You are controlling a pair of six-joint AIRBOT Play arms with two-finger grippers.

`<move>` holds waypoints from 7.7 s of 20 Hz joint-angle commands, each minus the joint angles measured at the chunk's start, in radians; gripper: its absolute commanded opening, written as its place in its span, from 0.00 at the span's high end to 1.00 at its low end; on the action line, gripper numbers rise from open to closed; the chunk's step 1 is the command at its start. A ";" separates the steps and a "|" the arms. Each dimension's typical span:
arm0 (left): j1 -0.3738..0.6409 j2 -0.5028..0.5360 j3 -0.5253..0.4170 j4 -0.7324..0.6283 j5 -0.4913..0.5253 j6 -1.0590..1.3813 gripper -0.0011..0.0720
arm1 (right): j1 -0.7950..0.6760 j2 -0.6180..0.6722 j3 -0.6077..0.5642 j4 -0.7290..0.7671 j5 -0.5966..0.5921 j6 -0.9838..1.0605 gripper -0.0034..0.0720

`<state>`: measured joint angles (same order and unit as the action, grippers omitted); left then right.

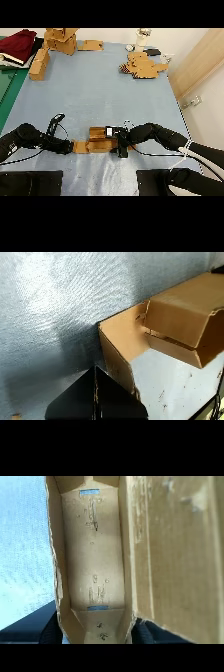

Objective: Fold the box.

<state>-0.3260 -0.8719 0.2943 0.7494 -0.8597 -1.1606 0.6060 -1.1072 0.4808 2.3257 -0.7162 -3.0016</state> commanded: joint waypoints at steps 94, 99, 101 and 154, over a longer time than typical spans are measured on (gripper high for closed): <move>-0.740 -0.435 0.616 0.749 -0.209 -1.456 0.41 | 0.001 -0.001 0.000 0.000 0.000 0.000 0.29; -0.741 -0.456 0.619 0.744 -0.174 -1.481 0.51 | 0.001 -0.001 0.000 0.000 0.000 0.000 0.29; -0.741 -0.458 0.619 0.744 -0.160 -1.484 0.93 | 0.001 -0.001 0.000 0.000 0.000 0.000 0.29; 0.278 0.081 0.177 -0.214 -0.480 1.014 0.97 | 0.001 -0.001 0.000 0.000 0.000 0.000 0.29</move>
<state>-0.1001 -0.7517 0.4911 0.6060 -1.3262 -0.5697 0.6060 -1.1076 0.4808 2.3249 -0.7158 -3.0016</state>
